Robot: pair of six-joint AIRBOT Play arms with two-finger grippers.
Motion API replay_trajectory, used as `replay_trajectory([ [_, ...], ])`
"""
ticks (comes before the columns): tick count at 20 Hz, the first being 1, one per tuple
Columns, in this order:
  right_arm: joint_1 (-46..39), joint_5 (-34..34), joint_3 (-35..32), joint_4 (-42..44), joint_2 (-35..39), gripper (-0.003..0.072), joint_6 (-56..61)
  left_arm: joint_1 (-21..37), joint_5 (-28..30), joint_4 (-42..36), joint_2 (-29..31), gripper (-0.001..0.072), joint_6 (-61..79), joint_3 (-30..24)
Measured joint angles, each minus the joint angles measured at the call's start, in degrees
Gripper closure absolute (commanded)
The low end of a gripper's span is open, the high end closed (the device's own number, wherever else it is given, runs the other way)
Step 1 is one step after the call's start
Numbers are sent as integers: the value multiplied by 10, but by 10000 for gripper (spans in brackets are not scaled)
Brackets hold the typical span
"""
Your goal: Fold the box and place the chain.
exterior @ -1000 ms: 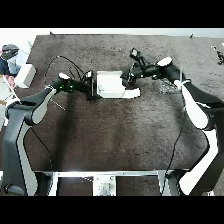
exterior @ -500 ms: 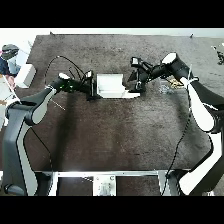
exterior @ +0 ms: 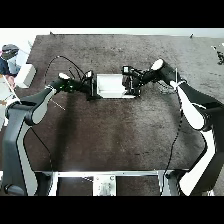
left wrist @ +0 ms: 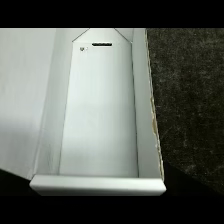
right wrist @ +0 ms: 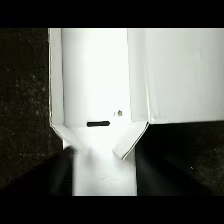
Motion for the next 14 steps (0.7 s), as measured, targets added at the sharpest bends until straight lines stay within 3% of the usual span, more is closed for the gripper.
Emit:
replay_trajectory([
  [3,3,-5,0,0,-2,339,0,0,0,0,0,218,0,0],
  [4,5,-5,0,0,-2,409,0,0,0,0,0,218,0,0],
  [5,7,-5,0,2,-3,526,0,0,0,0,0,218,0,0],
  [9,16,-7,0,9,-7,516,0,0,0,0,0,218,0,0],
  [10,18,-9,0,15,-9,401,0,0,0,0,0,218,0,0],
  [11,20,-12,0,21,-11,341,0,0,0,0,0,218,0,0],
  [14,23,-31,0,36,-16,337,0,1,0,0,0,218,0,0],
])
